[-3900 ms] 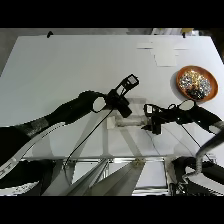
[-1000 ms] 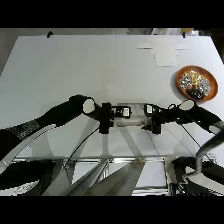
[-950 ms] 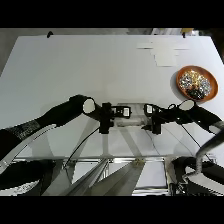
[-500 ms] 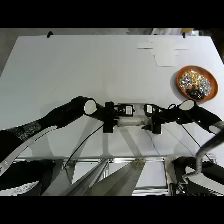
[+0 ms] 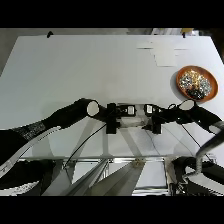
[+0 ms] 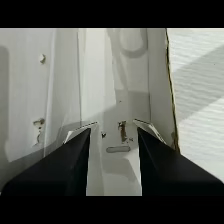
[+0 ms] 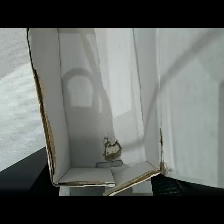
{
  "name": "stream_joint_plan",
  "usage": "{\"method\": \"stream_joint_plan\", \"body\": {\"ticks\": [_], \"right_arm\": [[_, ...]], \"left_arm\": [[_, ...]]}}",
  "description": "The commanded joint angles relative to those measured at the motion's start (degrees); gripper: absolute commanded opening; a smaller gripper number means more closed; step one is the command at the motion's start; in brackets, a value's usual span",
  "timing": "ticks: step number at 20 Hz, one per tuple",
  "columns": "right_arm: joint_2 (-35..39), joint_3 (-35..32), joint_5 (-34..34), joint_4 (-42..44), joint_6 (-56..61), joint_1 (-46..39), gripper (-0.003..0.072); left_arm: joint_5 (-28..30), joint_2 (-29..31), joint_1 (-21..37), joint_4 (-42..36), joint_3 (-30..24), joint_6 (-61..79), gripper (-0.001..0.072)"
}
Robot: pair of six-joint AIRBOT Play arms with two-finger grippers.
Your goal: Fold the box and place the chain.
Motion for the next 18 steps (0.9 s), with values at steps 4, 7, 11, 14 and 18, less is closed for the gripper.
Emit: {"method": "stream_joint_plan", "body": {"ticks": [4, 7, 11, 14, 18], "right_arm": [[0.00, 0.00, 0.02, 0.07, 0.09, 0.02, 0.0404], [0.00, 0.00, 0.02, 0.04, 0.09, 0.02, 0.0404], [0.00, 0.00, 0.00, 0.04, 0.09, 0.02, 0.0404], [0.00, 0.00, 0.02, 0.07, 0.09, 0.02, 0.0404], [0.00, 0.00, 0.02, 0.04, 0.09, 0.02, 0.0404]], "left_arm": [[-2.84, 0.74, -0.07, -0.26, -0.02, -1.03, 0.0191], [-5.46, 3.72, 0.68, 3.54, -0.02, -7.96, 0.0001], [-10.16, 10.56, 2.86, 10.95, 0.00, -22.05, 0.0002], [-12.11, 16.57, 5.22, 16.33, -0.02, -37.46, 0.0002], [-13.14, 20.37, 9.42, 21.38, -0.02, -63.56, 0.0002]]}}
